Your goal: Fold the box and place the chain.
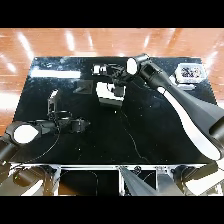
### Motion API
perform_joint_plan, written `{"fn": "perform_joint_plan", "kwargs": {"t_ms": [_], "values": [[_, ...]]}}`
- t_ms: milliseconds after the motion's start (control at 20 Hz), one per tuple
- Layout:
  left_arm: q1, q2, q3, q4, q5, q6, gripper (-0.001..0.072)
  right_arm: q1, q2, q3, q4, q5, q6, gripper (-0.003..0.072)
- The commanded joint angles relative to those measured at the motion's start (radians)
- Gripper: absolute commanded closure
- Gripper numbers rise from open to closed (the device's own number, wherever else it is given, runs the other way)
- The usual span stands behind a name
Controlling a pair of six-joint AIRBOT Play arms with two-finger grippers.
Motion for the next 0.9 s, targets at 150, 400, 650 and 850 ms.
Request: {"fn": "perform_joint_plan", "kwargs": {"t_ms": [150,400,650,850], "values": [[0.0,0.0,0.001,0.0,0.01,0.0,0.022,-0.003,0.008,0.042,0.057,-0.021,0.063,-0.0023],[0.001,0.0,0.001,-0.002,0.021,0.0,0.022,-0.039,-0.065,0.169,0.166,0.074,0.118,-0.002],[0.0,0.0,0.001,-0.008,-0.011,0.002,0.022,-0.078,-0.162,0.233,0.15,0.279,0.211,-0.0015],[0.0,0.0,0.001,-0.009,-0.046,0.012,0.022,-0.054,-0.167,0.233,0.086,0.277,0.208,-0.0015]]}}
